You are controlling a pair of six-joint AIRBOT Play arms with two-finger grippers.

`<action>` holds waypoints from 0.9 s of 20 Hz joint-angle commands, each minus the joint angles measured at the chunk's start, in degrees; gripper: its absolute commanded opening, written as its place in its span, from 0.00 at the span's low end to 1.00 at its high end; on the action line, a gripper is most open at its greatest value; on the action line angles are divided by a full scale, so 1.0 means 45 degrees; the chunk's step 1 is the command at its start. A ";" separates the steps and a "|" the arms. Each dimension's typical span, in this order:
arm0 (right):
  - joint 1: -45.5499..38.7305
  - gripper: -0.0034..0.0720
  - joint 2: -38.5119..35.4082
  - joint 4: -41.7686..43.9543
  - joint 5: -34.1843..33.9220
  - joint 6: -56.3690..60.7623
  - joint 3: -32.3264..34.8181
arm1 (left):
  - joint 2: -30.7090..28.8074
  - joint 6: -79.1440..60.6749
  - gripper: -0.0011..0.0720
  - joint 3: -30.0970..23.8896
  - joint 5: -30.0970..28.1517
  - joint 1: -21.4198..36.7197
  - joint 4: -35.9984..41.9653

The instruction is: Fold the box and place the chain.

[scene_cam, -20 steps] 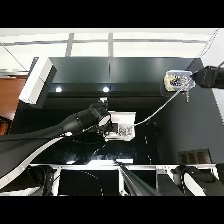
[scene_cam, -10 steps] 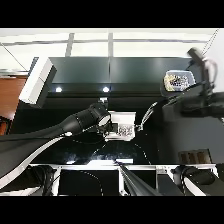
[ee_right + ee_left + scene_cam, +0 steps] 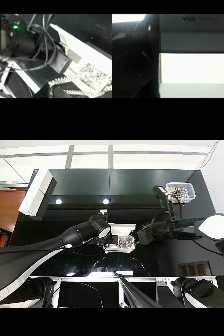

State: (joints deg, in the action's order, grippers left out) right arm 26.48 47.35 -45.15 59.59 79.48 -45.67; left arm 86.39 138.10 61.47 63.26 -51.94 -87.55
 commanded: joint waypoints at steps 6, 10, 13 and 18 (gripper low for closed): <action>-0.2477 0.60 0.0418 -0.0782 0.2205 -0.1982 -0.0136 | 0.0005 0.0000 0.06 0.0010 -0.0005 0.0005 -0.0005; -0.4818 0.60 0.0355 -0.2336 0.1569 -0.5119 0.1234 | 0.0005 0.0000 0.06 0.0010 -0.0005 0.0005 -0.0005; -0.4731 0.98 0.0369 -0.0889 -0.0903 -0.8942 0.3502 | 0.0005 0.0000 0.06 0.0010 0.0000 0.0005 -0.0005; -0.3191 1.00 0.0495 -0.1015 -0.3303 -1.6422 0.5275 | 0.0000 0.0000 0.06 0.0010 -0.0005 0.0005 -0.0005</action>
